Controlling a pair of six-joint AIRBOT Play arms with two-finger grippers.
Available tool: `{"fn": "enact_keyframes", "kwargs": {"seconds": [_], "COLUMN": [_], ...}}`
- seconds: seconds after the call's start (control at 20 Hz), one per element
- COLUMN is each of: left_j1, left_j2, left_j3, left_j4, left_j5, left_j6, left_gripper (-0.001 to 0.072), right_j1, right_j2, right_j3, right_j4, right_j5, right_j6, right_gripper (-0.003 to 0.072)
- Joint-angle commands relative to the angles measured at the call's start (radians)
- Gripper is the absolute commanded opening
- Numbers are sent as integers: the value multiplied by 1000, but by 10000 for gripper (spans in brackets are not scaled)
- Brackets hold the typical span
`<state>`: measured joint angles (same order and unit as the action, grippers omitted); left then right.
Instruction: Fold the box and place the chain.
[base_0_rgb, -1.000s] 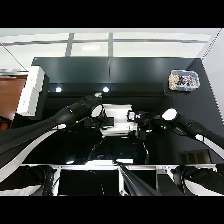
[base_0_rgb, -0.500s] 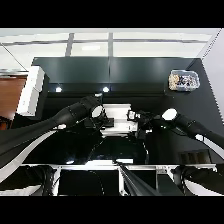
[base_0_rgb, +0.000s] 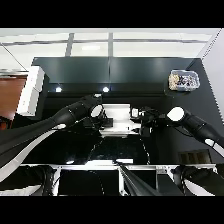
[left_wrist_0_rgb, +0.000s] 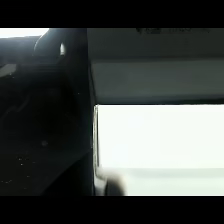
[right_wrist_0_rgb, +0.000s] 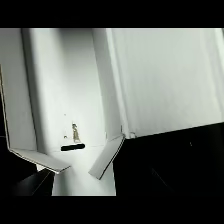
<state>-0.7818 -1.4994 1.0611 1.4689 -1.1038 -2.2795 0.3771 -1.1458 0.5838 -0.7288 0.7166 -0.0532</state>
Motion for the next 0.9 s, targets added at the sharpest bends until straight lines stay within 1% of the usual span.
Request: {"fn": "enact_keyframes", "kwargs": {"seconds": [0.0,0.25,0.55,0.6,0.65,0.75,0.85], "left_j1": [3,5,5,5,5,5,5], "left_j2": [0,0,0,0,0,0,0], "left_j3": [1,1,1,1,1,1,1], "left_j4": [26,39,38,38,38,38,37], "left_j5": [5,-5,-4,-4,-4,-4,-4], "left_j6": [5,5,5,5,5,6,5], "left_gripper": [26,26,27,27,27,27,27], "right_j1": [14,62,66,66,66,66,66], "right_j2": [32,30,16,16,16,16,15], "right_j3": [1,1,1,1,1,1,0], "right_j4": [-62,-54,-27,-27,-27,-6,28], "right_j5": [21,19,16,16,18,23,22], "right_j6": [3,-11,-11,-11,-11,-11,-11], "right_gripper": [710,710,708,593,425,413,134]}}
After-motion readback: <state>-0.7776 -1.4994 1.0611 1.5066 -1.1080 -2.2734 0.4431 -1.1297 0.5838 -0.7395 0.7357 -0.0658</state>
